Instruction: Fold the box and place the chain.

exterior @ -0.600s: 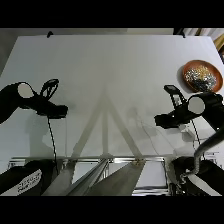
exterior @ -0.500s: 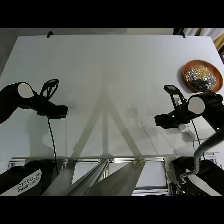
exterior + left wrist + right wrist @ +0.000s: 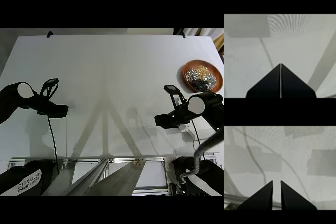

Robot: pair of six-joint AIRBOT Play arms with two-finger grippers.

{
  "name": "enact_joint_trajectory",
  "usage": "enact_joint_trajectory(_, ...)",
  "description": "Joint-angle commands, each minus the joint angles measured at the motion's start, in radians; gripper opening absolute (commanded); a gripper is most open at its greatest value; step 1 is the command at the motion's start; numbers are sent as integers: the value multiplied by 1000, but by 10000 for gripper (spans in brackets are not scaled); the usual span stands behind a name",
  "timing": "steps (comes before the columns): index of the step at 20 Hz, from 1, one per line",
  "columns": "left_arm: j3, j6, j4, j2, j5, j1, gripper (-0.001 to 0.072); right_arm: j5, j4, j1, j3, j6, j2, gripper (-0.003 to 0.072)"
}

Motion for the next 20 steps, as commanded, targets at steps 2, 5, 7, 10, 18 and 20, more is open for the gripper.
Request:
enact_joint_trajectory(2,0,0,-32,0,40,0,10,-37,0,0,0,1,0,114)
enact_joint_trajectory(5,0,0,-33,0,40,0,10,-148,-6,0,0,0,0,112)
enact_joint_trajectory(7,0,0,-36,0,39,0,10,-230,-6,0,0,-71,-1,105)
enact_joint_trajectory(10,0,2,-36,0,40,0,10,-243,-171,-40,38,-111,0,8)
enact_joint_trajectory(18,0,0,-37,0,66,0,10,-230,-451,-815,214,-344,-17,8)
enact_joint_trajectory(20,0,4,-35,0,96,0,10,-251,-420,-998,214,-403,-64,228)
